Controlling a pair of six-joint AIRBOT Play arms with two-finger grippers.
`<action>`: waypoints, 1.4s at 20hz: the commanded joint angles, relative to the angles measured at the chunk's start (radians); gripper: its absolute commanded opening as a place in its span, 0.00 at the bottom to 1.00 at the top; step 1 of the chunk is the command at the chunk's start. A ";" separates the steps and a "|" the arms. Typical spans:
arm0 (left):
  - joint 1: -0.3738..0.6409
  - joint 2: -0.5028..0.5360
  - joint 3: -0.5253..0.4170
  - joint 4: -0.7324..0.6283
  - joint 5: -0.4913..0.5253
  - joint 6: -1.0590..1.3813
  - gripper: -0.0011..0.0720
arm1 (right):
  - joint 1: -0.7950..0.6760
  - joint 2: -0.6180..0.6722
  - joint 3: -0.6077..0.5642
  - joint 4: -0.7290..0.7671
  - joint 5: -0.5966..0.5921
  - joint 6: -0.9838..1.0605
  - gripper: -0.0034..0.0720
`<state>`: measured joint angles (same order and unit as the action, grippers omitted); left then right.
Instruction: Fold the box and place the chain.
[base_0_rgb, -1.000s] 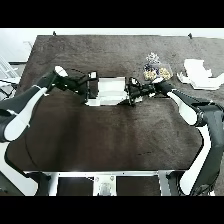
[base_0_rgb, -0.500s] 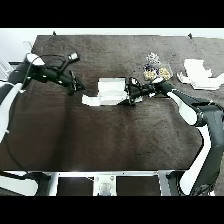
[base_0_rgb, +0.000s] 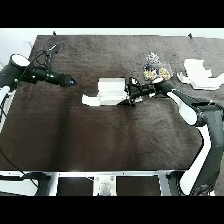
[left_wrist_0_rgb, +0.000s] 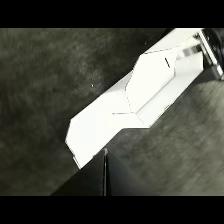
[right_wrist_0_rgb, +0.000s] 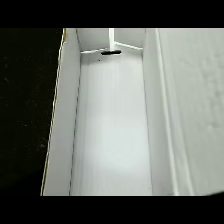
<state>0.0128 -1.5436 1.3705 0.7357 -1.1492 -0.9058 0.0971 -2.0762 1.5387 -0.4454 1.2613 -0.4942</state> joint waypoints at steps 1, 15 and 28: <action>0.016 0.003 -0.035 0.050 -0.043 -0.185 0.04 | 0.001 -0.001 -0.001 0.000 0.000 0.000 0.83; -0.031 -0.110 -0.214 -0.034 0.147 -0.219 0.04 | 0.000 -0.001 -0.001 0.000 0.000 0.000 0.83; -0.158 -0.201 -0.206 -0.255 0.246 -0.107 0.04 | 0.000 -0.001 -0.001 0.000 0.000 0.000 0.83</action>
